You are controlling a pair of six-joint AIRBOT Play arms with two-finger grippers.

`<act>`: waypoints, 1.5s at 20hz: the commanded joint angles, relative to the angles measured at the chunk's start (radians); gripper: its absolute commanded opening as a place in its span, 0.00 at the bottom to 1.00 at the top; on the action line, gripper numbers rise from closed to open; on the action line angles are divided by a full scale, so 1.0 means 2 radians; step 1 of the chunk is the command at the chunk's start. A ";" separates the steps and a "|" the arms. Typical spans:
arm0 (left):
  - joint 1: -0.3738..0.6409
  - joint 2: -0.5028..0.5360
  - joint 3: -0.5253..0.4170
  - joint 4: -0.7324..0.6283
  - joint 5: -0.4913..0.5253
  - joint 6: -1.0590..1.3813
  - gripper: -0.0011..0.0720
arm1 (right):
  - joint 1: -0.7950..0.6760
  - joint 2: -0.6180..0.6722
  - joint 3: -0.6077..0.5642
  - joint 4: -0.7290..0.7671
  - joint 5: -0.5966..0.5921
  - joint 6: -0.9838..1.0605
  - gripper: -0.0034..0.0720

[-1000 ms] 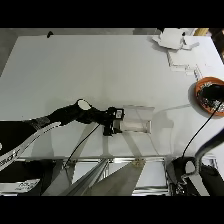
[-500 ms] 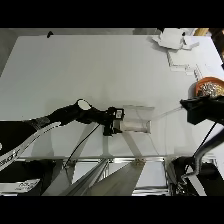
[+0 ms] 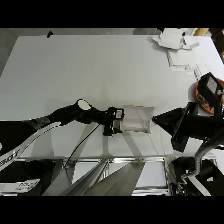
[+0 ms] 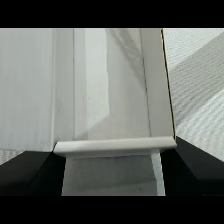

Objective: Fold the box and place the chain.

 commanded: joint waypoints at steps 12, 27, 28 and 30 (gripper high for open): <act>0.000 0.000 0.000 0.000 0.000 0.000 0.44 | 0.102 -0.200 -0.019 -0.020 -0.111 -0.016 0.07; 0.000 0.000 0.000 0.000 0.000 0.000 0.44 | 0.044 -0.183 -0.023 -0.101 -0.028 -0.212 0.36; 0.000 0.000 0.000 0.000 0.000 0.000 0.44 | 0.022 -0.166 -0.023 -0.110 -0.003 -0.268 0.36; 0.000 0.000 0.000 0.000 0.000 0.000 0.44 | -0.028 -0.147 -0.025 -0.141 0.048 -0.364 0.36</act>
